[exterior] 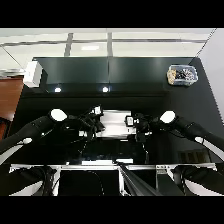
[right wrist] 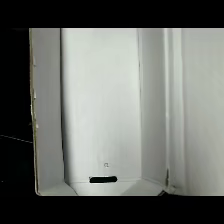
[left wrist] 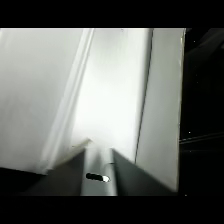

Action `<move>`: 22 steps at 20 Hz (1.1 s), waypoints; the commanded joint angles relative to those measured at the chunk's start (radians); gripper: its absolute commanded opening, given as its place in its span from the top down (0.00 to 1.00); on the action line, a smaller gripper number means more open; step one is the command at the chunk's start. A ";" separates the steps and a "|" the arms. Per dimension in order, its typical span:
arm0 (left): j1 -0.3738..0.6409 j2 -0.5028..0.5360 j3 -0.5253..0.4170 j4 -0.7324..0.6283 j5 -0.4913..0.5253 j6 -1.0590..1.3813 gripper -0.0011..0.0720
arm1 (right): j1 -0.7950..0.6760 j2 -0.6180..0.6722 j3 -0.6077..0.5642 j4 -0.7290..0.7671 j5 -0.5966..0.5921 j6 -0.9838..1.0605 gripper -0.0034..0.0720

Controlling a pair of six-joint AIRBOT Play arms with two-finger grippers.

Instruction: Fold the box and place the chain.

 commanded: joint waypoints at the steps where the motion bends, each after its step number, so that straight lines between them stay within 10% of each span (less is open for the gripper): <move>1: 0.000 -0.001 0.001 0.021 -0.014 0.000 0.56 | 0.000 -0.001 -0.001 0.000 0.001 0.000 0.53; 4: 0.000 -0.001 0.001 0.021 -0.033 -0.013 0.57 | 0.000 -0.001 -0.001 0.001 0.000 0.000 0.53; 6: 0.000 -0.001 0.001 0.022 -0.047 -0.013 0.95 | 0.000 -0.001 -0.001 0.001 0.000 0.000 0.53; 9: 0.001 -0.001 0.002 0.013 -0.052 -0.045 0.43 | 0.000 -0.001 -0.001 0.001 0.000 0.001 0.53; 10: 0.005 -0.001 0.003 0.016 -0.054 -0.073 0.49 | 0.000 -0.001 -0.001 0.001 0.000 0.000 0.53; 12: 0.024 0.012 0.035 0.111 -0.115 -0.151 0.96 | 0.000 -0.001 0.000 0.001 0.000 0.001 0.53; 20: 0.360 0.175 0.102 0.710 -0.315 -1.392 0.95 | 0.000 -0.001 0.000 0.001 0.000 0.001 0.53; 22: 0.490 0.166 0.061 0.682 -0.350 -1.523 0.95 | 0.000 -0.001 -0.001 0.001 0.000 0.001 0.53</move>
